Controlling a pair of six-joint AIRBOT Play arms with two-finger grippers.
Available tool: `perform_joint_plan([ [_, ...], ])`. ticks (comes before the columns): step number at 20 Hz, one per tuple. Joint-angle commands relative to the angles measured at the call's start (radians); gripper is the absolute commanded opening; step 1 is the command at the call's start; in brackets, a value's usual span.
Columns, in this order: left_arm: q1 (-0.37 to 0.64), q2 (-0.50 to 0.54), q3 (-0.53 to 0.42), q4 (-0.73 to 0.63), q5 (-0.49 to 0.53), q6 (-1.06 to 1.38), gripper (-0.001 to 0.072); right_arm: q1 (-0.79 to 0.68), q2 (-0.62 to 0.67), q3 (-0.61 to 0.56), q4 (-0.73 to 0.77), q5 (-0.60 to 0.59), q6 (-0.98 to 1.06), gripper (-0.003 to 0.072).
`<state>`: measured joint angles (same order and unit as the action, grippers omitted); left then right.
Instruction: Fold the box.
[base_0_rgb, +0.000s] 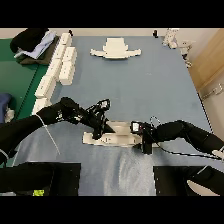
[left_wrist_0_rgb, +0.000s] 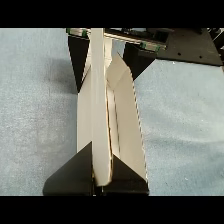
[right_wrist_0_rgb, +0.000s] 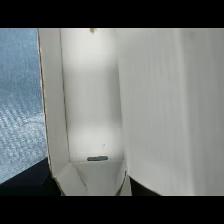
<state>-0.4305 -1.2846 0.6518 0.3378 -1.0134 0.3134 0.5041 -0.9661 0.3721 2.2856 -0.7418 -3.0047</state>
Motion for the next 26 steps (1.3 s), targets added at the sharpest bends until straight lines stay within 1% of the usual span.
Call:
perform_joint_plan([
  [1,0.000,0.000,0.000,-0.001,0.000,0.000,0.0013,0.000,0.000,0.000,0.000,0.000,0.000,0.0514],
  [6,0.000,0.000,-0.001,0.001,0.002,-0.001,0.0016,0.000,0.000,0.000,0.000,0.000,0.000,0.0514],
  [7,0.000,0.000,0.000,0.003,0.002,0.000,0.0036,0.000,0.000,0.000,0.000,0.000,0.000,0.0514],
  [8,0.000,0.000,-0.001,0.003,0.006,0.000,0.0279,0.000,0.000,0.001,0.000,0.000,0.000,0.0514],
  [9,0.000,0.000,0.000,0.003,0.011,-0.011,0.0405,0.000,0.000,0.000,0.000,0.000,0.000,0.0514],
  [12,0.002,0.001,0.000,0.004,0.011,-0.057,0.0405,0.000,0.000,0.000,0.000,0.000,0.000,0.0514],
  [13,0.005,0.005,0.000,0.010,0.011,-0.113,0.0431,0.000,0.000,0.000,0.000,0.000,0.000,0.0514],
  [15,0.020,0.038,0.000,0.072,0.006,-0.250,0.0430,0.000,0.000,0.000,0.000,0.000,0.000,0.0514],
  [17,0.047,0.104,0.000,0.177,-0.021,-0.354,0.0429,0.000,0.000,0.001,0.000,0.000,0.000,0.0514],
  [19,0.076,0.182,0.000,0.268,-0.080,-0.407,0.0428,0.000,0.000,0.001,0.000,0.000,0.000,0.0513],
  [22,0.103,0.296,0.000,0.365,-0.194,-0.583,0.0386,0.000,0.000,0.000,0.000,0.000,0.000,0.0514],
  [23,0.101,0.324,0.000,0.384,-0.234,-0.674,0.0138,0.000,0.000,0.001,0.000,0.000,0.000,0.0514],
  [24,0.099,0.347,0.000,0.393,-0.289,-0.731,0.0013,0.000,0.000,0.001,0.000,0.000,0.000,0.0513],
  [25,0.093,0.360,0.000,0.387,-0.324,-0.790,0.0012,0.000,0.000,0.000,0.000,0.000,0.000,0.0514],
  [26,0.080,0.366,0.000,0.378,-0.337,-0.880,0.0012,0.000,0.000,0.000,0.000,0.000,0.000,0.0514],
])
